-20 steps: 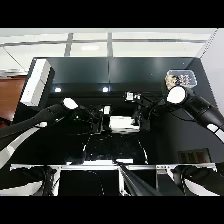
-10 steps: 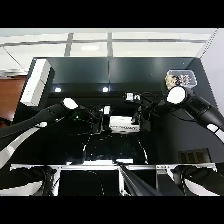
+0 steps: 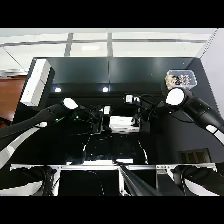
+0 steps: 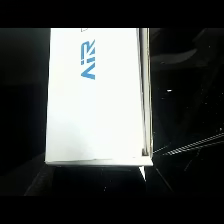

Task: Fold the box and place the chain.

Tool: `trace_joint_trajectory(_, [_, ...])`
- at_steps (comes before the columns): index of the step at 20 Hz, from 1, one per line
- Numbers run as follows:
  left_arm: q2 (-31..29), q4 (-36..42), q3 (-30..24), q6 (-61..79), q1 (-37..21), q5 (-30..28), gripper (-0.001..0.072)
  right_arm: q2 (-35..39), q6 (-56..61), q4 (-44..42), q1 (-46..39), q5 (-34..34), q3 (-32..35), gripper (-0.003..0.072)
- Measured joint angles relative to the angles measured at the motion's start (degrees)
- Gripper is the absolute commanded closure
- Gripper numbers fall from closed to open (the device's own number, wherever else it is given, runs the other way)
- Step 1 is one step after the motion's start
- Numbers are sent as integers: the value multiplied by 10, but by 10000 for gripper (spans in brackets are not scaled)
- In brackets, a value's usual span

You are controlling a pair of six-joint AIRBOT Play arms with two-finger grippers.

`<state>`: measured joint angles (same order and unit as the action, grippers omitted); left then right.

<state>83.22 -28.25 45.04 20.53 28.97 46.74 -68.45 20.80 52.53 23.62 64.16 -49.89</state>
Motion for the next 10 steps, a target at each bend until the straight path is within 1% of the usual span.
trace_joint_trajectory(10, [0,0,0,0,0,0,338,0,2,-2,1,-6,22,481])
